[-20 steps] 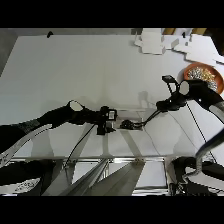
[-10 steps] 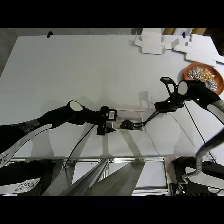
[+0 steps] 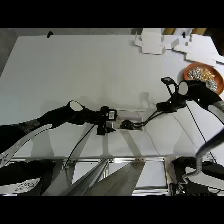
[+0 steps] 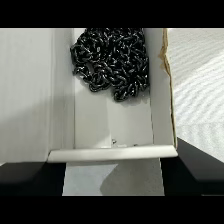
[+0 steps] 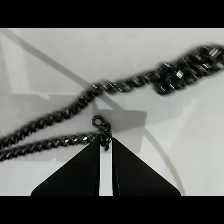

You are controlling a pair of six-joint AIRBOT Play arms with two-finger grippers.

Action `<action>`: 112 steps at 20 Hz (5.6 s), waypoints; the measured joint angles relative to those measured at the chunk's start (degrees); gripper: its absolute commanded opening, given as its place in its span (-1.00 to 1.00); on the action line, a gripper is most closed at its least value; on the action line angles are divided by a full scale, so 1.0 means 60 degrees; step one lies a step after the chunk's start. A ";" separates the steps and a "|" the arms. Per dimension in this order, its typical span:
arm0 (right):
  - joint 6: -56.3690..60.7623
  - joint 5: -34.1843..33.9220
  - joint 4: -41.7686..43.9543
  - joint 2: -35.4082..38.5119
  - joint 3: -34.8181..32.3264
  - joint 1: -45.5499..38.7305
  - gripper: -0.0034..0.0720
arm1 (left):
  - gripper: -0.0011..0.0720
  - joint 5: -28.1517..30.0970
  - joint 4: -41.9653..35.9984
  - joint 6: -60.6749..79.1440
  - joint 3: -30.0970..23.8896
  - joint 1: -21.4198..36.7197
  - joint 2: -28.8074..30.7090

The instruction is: Fold the box and place the chain.

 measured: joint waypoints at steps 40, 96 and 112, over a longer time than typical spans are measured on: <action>-0.3716 -0.0346 0.6896 0.5923 0.0015 0.3585 -0.86 | -0.22 0.0000 0.0000 0.0000 -0.0004 0.0000 0.0000; -0.0011 -0.0135 0.0576 0.0678 0.0219 0.0182 -0.04 | -0.22 -0.0004 0.0000 0.0004 -0.0004 0.0000 0.0000; 0.0346 -0.0849 0.0452 -0.0419 0.0098 0.0135 -0.86 | -0.22 0.0000 0.0000 0.0004 0.0000 0.0000 0.0000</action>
